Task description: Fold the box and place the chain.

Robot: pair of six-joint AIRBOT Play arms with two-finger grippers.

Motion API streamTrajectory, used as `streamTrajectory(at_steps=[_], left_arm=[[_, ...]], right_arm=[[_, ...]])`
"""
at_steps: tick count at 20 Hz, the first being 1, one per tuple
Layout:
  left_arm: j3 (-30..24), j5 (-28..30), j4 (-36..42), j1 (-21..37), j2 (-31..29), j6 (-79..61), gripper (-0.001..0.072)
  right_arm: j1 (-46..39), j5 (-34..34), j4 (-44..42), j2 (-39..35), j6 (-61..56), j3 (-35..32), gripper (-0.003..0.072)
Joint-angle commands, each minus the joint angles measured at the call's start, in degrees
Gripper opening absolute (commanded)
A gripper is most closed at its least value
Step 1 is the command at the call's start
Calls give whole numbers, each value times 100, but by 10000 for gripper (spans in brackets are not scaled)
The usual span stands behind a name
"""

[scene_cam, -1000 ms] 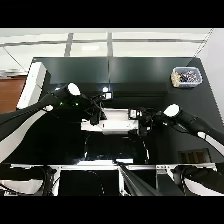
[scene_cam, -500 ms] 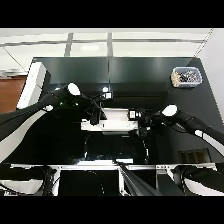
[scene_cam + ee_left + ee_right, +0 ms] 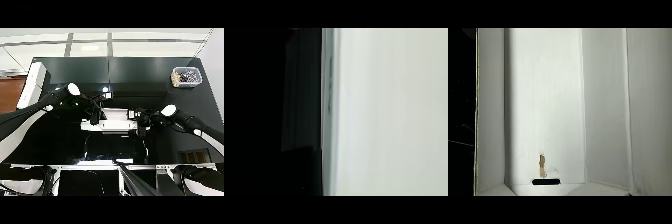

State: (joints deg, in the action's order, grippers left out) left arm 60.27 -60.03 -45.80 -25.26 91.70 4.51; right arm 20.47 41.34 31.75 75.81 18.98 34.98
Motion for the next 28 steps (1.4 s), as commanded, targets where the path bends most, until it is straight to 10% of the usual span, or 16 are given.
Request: streamTrajectory(at_steps=[1,3,5,10,14,17,20,21,24,26,28], left_arm=[[2,-4,2,-4,2,0,28],[2,-59,2,-4,2,2,28],[2,-74,2,-2,2,2,29],[4,-378,-7,2,-4,2,34],[39,-514,-575,20,-323,125,505],[101,-588,-1569,44,-879,1390,508],[101,-1139,-2601,120,-1309,2614,414],[98,-1340,-2664,162,-1392,2824,54],[-79,-1880,-1637,282,-1565,2898,25],[-498,-1759,-599,286,-1652,2916,24],[-839,-1458,570,293,-1657,2964,25]], right_arm=[[2,-24,39,4,2,2,666],[2,-26,39,4,4,2,665],[2,-26,39,4,4,0,489],[2,-26,39,4,4,0,487],[2,-26,39,4,4,0,486],[2,-46,22,4,-2,0,486],[2,-46,24,4,-2,0,486],[2,-46,22,4,-2,0,485],[2,-44,22,4,-2,0,481],[2,-42,26,4,-2,0,123],[2,-37,26,4,-2,0,137]])
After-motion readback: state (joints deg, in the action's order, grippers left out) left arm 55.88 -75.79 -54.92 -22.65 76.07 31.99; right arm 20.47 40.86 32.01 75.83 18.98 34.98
